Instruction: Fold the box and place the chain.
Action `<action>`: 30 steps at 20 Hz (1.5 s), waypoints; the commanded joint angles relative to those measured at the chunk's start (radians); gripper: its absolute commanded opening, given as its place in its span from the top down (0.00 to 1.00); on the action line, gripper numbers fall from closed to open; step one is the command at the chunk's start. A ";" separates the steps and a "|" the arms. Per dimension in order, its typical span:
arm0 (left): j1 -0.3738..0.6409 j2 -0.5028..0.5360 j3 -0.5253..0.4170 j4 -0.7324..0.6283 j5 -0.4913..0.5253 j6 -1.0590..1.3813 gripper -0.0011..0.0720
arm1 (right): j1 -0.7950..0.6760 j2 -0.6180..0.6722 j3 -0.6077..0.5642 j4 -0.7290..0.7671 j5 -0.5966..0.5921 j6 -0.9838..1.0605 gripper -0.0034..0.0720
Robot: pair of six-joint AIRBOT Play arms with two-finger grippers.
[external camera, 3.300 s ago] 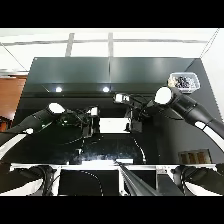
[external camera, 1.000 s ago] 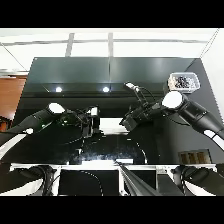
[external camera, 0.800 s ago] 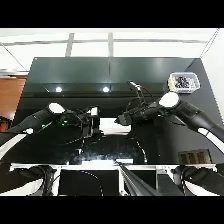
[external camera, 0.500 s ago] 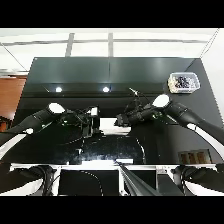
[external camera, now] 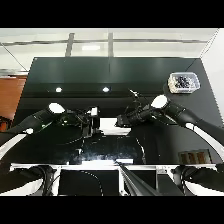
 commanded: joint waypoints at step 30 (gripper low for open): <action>-0.243 -0.058 0.268 0.206 0.027 -0.583 0.02 | -0.472 0.551 0.000 -0.278 0.247 0.043 0.94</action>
